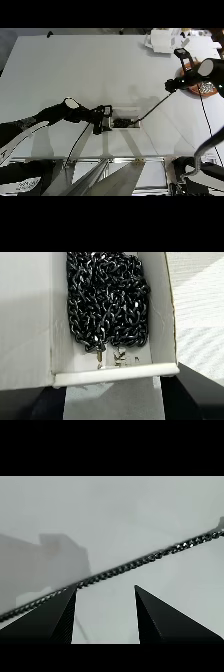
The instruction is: Fold the box and place the chain.
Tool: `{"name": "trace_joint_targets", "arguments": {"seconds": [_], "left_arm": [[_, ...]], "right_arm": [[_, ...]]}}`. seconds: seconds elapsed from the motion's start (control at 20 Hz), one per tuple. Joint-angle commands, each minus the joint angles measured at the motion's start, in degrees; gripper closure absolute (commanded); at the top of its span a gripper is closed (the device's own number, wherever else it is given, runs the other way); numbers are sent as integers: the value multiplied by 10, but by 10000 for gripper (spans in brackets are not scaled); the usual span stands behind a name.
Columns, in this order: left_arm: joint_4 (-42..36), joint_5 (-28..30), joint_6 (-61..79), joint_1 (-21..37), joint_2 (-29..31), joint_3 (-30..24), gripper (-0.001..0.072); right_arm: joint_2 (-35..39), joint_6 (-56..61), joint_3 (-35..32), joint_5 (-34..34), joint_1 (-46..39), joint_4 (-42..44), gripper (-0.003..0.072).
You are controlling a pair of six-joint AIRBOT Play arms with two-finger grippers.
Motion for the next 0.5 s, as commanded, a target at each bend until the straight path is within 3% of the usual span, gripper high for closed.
{"name": "trace_joint_targets", "arguments": {"seconds": [0.0, 0.35, 0.45], "left_arm": [[0, 0, 0, 0, 0, 0, 504], [0, 0, 0, 0, 0, 0, 504], [0, 0, 0, 0, 0, 0, 504]], "right_arm": [[-60, 20, 0, -7, -6, -3, 285], [-114, 26, 0, -10, -6, -3, 303], [-121, 26, 0, -11, -6, -3, 379]]}}
